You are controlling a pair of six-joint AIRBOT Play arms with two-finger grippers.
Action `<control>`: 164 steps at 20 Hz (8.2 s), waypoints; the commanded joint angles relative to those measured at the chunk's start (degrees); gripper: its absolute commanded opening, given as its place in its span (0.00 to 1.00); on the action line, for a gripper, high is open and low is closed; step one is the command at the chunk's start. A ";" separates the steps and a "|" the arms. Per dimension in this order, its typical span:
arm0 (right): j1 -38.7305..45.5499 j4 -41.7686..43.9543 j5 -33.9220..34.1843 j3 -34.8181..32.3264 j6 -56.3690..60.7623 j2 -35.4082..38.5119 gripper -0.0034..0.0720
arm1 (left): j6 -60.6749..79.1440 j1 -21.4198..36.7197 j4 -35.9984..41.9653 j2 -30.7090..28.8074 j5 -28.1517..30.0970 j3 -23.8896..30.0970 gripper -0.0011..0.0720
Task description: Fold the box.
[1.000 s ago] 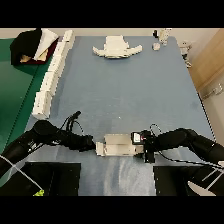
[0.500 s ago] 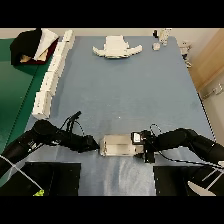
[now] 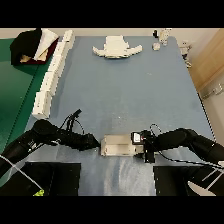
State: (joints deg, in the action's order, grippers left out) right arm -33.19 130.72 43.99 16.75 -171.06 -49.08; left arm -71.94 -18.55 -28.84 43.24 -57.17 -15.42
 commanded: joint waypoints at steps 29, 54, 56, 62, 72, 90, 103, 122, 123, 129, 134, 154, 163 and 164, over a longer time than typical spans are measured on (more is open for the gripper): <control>-0.04 0.02 -0.02 -0.02 0.00 0.00 0.74 | -72.72 -45.44 -54.14 27.15 -4.13 -33.03 0.41; -0.04 0.02 -0.02 -0.02 0.00 0.00 0.74 | -80.67 -50.40 -58.88 33.81 -9.25 -37.64 0.75; -0.04 0.02 -0.02 -0.02 0.00 0.00 0.74 | -80.67 -50.40 -59.54 33.81 -8.76 -37.99 0.61; -0.04 0.02 0.00 -0.02 0.00 0.00 0.74 | -80.43 -50.40 -60.17 33.83 -7.78 -38.21 0.03; -0.04 0.02 0.00 -0.02 0.00 0.00 0.74 | -74.82 -51.04 -59.23 27.91 -14.32 -41.16 0.91; -0.04 0.02 0.00 -0.02 0.00 0.00 0.74 | -20.50 -39.63 -59.06 6.88 -9.38 -31.95 0.03; -0.04 0.02 0.00 -0.02 0.00 0.00 0.74 | 62.66 -20.65 -18.64 1.68 15.87 -5.20 0.97; -0.04 0.02 -0.02 -0.02 0.00 0.00 0.74 | 74.14 -20.57 -8.66 8.81 19.21 -4.83 0.97; -0.04 0.02 -0.02 -0.02 0.00 0.00 0.74 | 72.04 -20.13 -10.19 8.81 19.04 -4.83 0.97; -0.04 0.02 0.00 -0.02 0.00 0.00 0.74 | 67.84 -18.91 -11.85 5.11 14.01 -4.79 0.97; -0.04 0.02 0.00 -0.02 0.00 0.00 0.74 | 65.09 -21.27 -8.46 5.05 15.67 -2.73 0.97; -0.04 0.02 0.00 -0.02 0.02 0.00 0.74 | 67.34 -26.49 -5.38 9.07 27.23 -1.27 0.97; -0.04 0.02 0.00 -0.02 0.00 0.00 0.74 | 70.05 -29.70 -1.95 10.58 31.61 -1.40 0.97; -0.04 0.02 0.00 -0.02 0.00 0.00 0.74 | 70.05 -29.68 -1.97 11.30 31.54 -1.40 0.97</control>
State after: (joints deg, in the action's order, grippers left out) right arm -33.21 130.72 43.97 16.73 -171.06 -49.08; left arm -2.22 -47.70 -31.33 53.56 -26.96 -16.80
